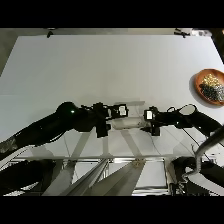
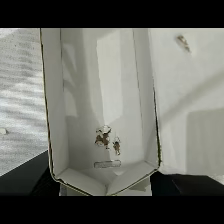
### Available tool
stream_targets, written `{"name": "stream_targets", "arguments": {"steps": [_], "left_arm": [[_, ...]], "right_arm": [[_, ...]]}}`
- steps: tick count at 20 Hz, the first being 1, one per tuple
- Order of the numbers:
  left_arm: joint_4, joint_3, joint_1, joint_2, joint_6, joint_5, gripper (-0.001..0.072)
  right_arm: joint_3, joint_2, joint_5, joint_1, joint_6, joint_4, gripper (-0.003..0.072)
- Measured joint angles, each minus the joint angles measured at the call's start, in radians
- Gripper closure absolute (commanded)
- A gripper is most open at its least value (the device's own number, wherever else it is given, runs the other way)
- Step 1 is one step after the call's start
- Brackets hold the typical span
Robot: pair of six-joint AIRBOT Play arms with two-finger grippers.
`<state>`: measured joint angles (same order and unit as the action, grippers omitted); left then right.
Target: Fold the box and place the chain.
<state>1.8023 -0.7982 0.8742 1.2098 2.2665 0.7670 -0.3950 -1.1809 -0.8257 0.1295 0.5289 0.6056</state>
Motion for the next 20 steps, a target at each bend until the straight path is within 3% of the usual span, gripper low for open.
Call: {"name": "stream_targets", "arguments": {"steps": [4,7,20], "left_arm": [[-0.021,0.0,0.0,0.029,0.037,0.021,0.0327],[-0.023,0.0,0.0,0.037,0.068,0.01,0.0376],[0.031,0.0,0.0,0.11,0.095,-0.033,0.0387]], "right_arm": [[0.0,0.0,0.0,0.0,0.0,0.0,0.0276],[0.0,0.0,0.0,0.0,0.0,0.0,0.0276],[0.0,0.0,0.0,0.0,0.0,0.0,0.0276]]}}
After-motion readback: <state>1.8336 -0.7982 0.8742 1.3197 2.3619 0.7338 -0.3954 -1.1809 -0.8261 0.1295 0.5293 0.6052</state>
